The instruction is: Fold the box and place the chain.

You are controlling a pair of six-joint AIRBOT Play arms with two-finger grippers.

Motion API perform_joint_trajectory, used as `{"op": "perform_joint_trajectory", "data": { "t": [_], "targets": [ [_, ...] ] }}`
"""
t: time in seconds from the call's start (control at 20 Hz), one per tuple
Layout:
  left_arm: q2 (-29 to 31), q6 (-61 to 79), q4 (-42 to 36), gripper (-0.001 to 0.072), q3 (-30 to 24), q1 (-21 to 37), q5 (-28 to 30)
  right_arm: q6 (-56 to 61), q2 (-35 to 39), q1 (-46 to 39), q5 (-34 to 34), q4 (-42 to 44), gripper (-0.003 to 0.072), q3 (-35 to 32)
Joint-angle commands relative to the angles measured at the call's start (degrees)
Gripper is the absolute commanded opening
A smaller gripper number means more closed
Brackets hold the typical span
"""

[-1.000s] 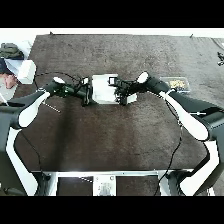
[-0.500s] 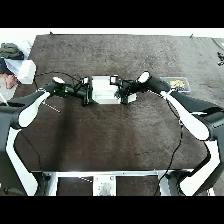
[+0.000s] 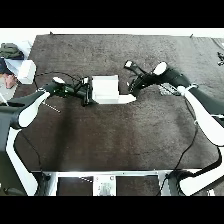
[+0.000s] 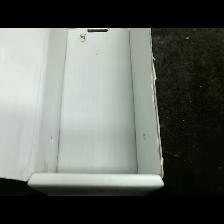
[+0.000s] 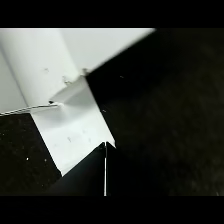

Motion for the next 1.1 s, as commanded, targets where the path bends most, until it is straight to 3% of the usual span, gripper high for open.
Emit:
{"op": "perform_joint_trajectory", "data": {
  "t": [0.0,0.15,0.4,0.75,1.05],
  "targets": [
    [-0.02,0.02,0.02,0.0355,0.02,-0.02,-0.04,17.18,2.73,-3.15,0.59,-0.70,-0.0012,0.04],
    [-0.02,0.02,0.02,0.0354,0.00,-0.02,-0.04,26.45,1.62,-7.63,5.25,-0.22,-0.0012,0.02],
    [-0.02,0.02,0.02,0.0354,0.02,-0.02,-0.04,27.06,-2.56,-12.98,9.79,8.98,-0.0012,-1.60],
    [-0.02,0.02,0.02,0.0354,0.02,-0.02,-0.04,19.28,-9.86,-12.48,13.60,29.22,-0.0012,-6.12],
    [-0.02,0.02,0.02,0.0355,0.02,-0.02,-0.11,14.64,-8.46,-8.92,13.29,40.52,-0.0003,-8.63]
  ]
}}
